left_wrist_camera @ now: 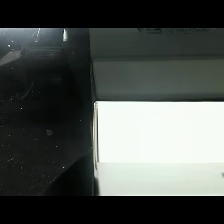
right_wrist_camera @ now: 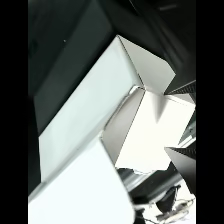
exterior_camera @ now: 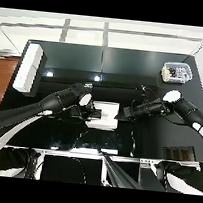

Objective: Fold the box and place the chain.

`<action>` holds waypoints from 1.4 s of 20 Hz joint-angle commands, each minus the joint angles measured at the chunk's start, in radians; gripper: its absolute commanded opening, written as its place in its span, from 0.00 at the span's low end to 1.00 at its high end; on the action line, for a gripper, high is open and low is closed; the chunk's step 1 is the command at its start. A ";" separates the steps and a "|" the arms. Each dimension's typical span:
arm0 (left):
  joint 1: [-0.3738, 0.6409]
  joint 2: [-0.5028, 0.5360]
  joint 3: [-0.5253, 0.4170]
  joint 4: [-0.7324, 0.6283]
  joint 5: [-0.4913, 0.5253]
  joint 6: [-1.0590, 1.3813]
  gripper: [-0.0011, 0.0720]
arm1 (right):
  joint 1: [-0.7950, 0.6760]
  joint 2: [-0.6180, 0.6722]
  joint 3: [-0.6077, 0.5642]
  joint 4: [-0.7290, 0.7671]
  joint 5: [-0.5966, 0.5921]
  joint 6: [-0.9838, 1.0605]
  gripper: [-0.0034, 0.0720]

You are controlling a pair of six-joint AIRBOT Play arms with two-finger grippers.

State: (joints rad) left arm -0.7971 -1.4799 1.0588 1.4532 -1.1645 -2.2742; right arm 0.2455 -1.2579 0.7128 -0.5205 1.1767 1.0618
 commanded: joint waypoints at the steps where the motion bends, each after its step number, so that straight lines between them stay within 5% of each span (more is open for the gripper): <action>1: 0.000 0.000 0.000 0.000 0.000 0.000 0.05 | 0.038 0.000 0.019 -0.064 -0.051 0.064 0.53; 11: 0.000 0.000 0.000 0.000 0.000 0.000 0.05 | 0.192 0.000 0.021 -0.239 -0.211 0.268 0.53; 16: 0.000 0.000 0.000 0.000 0.000 0.000 0.04 | 0.314 -0.003 0.078 -0.498 -0.263 0.574 0.53; 24: 0.000 0.000 0.000 0.000 0.000 0.000 0.05 | 0.513 -0.132 0.270 -0.924 -0.108 1.090 0.53; 28: 0.000 0.000 0.000 0.000 0.000 0.000 0.05 | 0.555 -0.168 0.278 -0.974 -0.059 1.202 0.53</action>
State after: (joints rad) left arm -0.7971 -1.4799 1.0588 1.4532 -1.1648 -2.2738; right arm 0.7647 -1.3972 0.9733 -1.4124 1.0679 2.1410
